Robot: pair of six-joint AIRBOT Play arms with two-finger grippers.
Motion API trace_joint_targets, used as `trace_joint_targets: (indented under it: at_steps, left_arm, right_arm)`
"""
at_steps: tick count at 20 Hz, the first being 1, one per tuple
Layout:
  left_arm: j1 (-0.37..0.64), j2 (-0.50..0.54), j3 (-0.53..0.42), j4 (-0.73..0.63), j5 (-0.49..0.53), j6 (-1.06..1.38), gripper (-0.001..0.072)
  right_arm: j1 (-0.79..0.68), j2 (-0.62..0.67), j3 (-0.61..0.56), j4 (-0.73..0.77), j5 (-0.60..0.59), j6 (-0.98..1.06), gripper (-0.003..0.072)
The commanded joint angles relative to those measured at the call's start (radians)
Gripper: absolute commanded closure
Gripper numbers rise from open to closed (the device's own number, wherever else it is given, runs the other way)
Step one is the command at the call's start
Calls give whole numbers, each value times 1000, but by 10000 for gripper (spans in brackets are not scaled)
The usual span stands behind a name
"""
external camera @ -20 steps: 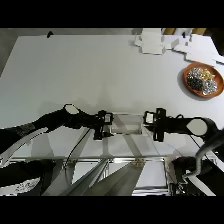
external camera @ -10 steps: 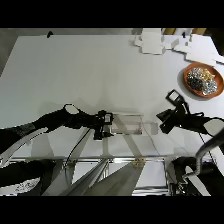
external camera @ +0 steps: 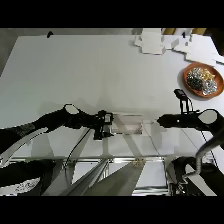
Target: Fold the box and place the chain.
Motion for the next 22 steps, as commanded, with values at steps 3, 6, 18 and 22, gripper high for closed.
trace_joint_targets:
  at_steps: [3,6,18,22]
  left_arm:
    - [0,0,1,0,0,0,501]
    - [0,0,1,0,0,0,501]
    - [0,0,1,0,0,0,501]
    - [0,0,1,0,0,0,501]
  right_arm:
    - [17,-32,-34,26,39,36,665]
    - [89,-32,-66,27,9,36,665]
    - [116,122,-66,279,6,-68,348]
    - [116,121,-66,311,24,-71,347]
